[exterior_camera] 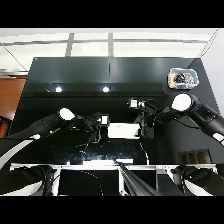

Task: Fold the box and place the chain.

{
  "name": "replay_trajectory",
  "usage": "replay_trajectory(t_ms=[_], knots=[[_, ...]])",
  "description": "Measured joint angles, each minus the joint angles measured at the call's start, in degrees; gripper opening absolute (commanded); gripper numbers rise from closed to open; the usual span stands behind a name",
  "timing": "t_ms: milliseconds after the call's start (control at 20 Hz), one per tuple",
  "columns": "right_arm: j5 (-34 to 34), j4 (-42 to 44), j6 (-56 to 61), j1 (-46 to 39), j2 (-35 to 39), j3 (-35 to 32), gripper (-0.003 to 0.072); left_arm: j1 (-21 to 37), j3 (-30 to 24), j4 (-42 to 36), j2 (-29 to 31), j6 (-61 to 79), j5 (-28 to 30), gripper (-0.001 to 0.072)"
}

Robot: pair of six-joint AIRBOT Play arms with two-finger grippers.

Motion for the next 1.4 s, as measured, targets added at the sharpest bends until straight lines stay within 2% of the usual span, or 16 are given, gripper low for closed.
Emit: replay_trajectory(t_ms=[50,150,200,250,300,800,900,1100,1150,1200,1400], knots=[[-0.2,-0.1,0.0,0.0,0.0,0.0,0.0481,0.0,0.0,0.0,0.0,0.0,0.0,0.0369],[-0.6,-0.2,0.1,0.0,0.0,0.0,0.0472,0.0,0.0,0.0,0.0,-0.1,0.0,0.0369],[-0.7,-0.2,0.1,0.0,0.0,0.0,0.0397,0.0,0.0,0.0,0.0,-0.1,0.0,0.0369],[-0.8,-0.2,0.1,0.0,0.0,0.0,0.0247,0.0,0.0,0.0,0.0,-0.1,0.0,0.0369],[-0.9,-0.2,0.1,0.0,0.0,0.0,0.0234,0.0,0.0,0.0,0.0,-0.1,0.0,0.0369],[-0.5,-0.1,0.0,0.0,-0.1,-1.2,0.0234,0.0,0.0,0.0,0.0,0.0,0.0,0.0369],[-0.5,-0.2,0.0,0.0,-0.1,-1.5,0.0275,0.0,0.0,0.0,0.0,0.0,0.0,0.0369],[-0.5,-0.3,0.1,0.0,-0.1,-1.7,0.0276,0.0,0.0,0.0,0.0,0.0,0.0,0.0370],[-0.6,-0.3,0.1,0.0,-0.1,-1.7,0.0319,0.0,0.0,0.0,0.0,0.0,0.0,0.0369],[-0.6,-0.3,0.2,0.0,-0.1,-1.7,0.0395,0.0,0.0,0.0,0.0,0.0,0.0,0.0369],[-0.8,-0.4,0.2,0.0,-0.1,-1.7,0.0380,0.0,0.0,0.0,0.0,0.0,0.0,0.0369]])
